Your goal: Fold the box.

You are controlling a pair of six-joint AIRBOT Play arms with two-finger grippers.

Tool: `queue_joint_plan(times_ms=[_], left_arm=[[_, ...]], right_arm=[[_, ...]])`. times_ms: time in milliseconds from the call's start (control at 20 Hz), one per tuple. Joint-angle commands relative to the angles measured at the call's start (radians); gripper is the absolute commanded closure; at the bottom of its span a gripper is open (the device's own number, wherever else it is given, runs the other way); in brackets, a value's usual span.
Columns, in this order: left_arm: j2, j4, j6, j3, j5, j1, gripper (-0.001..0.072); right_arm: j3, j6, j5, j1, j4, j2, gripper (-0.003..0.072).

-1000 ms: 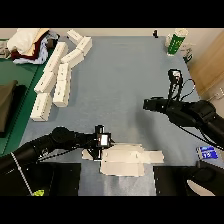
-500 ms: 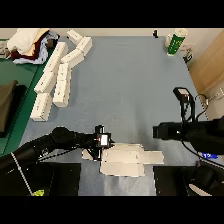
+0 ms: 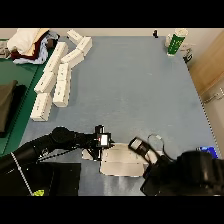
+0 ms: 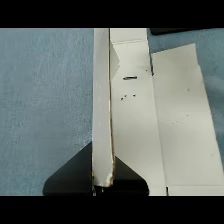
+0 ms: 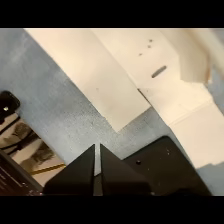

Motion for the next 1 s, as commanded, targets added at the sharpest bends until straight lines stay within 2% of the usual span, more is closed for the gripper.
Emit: queue_joint_plan(times_ms=[0, 50, 100, 300, 500, 600, 800, 950], left_arm=[[0.000, 0.000, 0.000, 0.000, 0.001, 0.001, 0.0694], [0.000, 0.000, 0.000, 0.000, 0.000, 0.001, 0.0694], [0.000, 0.000, 0.000, 0.000, 0.000, 0.001, 0.0694], [0.000, 0.000, 0.000, 0.000, 0.001, 0.001, 0.0694], [0.000, 0.000, 0.000, 0.000, 0.000, 0.001, 0.0694], [0.000, 0.000, 0.000, 0.000, 0.001, 0.001, 0.0694], [0.000, 0.000, 0.000, 0.000, 0.000, 0.001, 0.0694], [0.000, 0.000, 0.000, 0.000, 0.000, 0.001, 0.0694]], right_arm=[[-0.018, -0.019, 0.119, 0.254, -0.229, -0.085, 0.0195], [-0.018, -0.019, 0.134, 0.266, -0.281, -0.109, 0.0018], [-0.018, -0.019, 0.141, 0.266, -0.314, -0.135, -0.0034], [-0.018, -0.018, 0.143, 0.265, -0.422, -0.241, -0.0034], [-0.018, -0.019, 0.187, 0.266, -0.335, -0.294, -0.0034], [-0.021, -0.019, 0.197, 0.266, -0.336, -0.316, -0.0034], [-0.023, -0.014, 0.188, 0.266, -0.420, -0.380, -0.0034], [-0.022, 0.098, 0.177, 0.266, -0.525, -0.364, -0.0034]])
